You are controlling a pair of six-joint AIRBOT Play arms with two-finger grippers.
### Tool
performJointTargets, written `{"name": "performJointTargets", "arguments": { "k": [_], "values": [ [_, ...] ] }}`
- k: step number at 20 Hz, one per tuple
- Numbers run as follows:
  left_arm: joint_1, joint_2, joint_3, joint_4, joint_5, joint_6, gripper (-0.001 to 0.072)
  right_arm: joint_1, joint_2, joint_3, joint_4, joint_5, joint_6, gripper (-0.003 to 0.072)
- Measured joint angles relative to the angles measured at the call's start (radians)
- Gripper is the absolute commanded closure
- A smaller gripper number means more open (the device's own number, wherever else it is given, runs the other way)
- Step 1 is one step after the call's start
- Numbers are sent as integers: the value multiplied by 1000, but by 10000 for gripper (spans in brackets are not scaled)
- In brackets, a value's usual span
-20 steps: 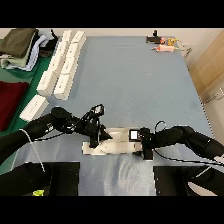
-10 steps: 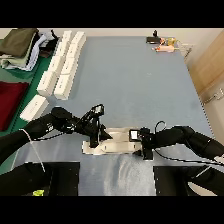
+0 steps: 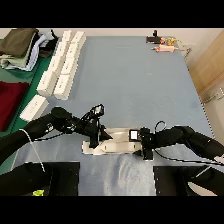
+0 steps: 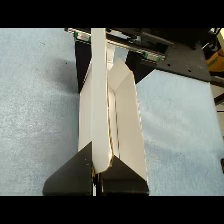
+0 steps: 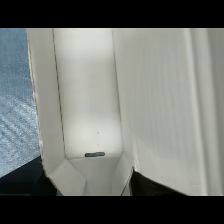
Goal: Fold the box.
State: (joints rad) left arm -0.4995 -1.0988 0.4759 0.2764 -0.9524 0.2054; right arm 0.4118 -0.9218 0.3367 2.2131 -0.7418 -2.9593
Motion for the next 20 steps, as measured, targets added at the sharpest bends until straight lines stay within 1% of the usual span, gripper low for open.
{"name": "performJointTargets", "arguments": {
  "k": [20],
  "values": [
    [0, 0, 0, -35, 2, 7, 696, 0, 0, 0, -10, 0, 0, 174]
  ]
}}
